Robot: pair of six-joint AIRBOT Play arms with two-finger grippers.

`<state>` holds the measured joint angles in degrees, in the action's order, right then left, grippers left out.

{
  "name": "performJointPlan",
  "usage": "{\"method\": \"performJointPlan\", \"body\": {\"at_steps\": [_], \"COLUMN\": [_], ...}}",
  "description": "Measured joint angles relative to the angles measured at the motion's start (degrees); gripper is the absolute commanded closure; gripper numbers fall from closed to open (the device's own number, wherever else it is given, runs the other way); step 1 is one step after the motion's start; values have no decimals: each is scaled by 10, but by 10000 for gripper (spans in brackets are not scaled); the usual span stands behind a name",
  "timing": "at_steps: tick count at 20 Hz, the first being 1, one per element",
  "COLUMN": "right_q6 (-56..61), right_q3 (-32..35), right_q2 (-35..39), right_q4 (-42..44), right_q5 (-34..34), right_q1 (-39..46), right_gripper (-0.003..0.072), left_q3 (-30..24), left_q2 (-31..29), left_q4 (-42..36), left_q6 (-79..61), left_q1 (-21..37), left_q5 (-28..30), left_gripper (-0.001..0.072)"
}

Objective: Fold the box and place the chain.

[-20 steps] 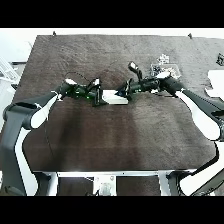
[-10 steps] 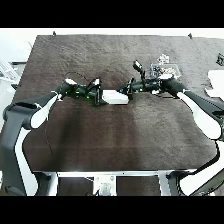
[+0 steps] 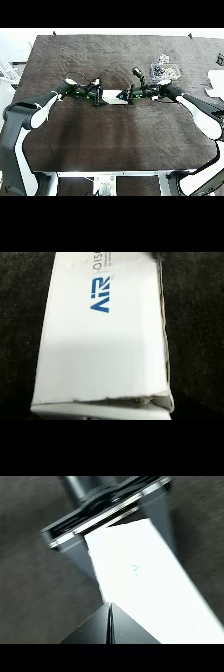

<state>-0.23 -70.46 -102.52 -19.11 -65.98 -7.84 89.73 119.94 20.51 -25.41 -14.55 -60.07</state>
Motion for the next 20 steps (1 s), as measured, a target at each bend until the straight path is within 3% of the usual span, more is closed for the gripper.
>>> {"method": "performJointPlan", "body": {"at_steps": [13, 17, 20], "right_q6": [35, 31, 30], "right_q3": [-9, -14, -16], "right_q2": [31, 40, 42], "right_q4": [19, 9, -45], "right_q5": [-26, 14, 53], "right_q1": [1, -1, -11], "right_gripper": [676, 676, 676], "left_q3": [0, 0, 0], "left_q2": [0, 0, 0], "left_q4": [0, 0, 0], "left_q6": [-1, -1, -1], "left_q1": [0, 0, 0], "left_q5": [0, 0, 0], "left_gripper": [172, 172, 172]}}
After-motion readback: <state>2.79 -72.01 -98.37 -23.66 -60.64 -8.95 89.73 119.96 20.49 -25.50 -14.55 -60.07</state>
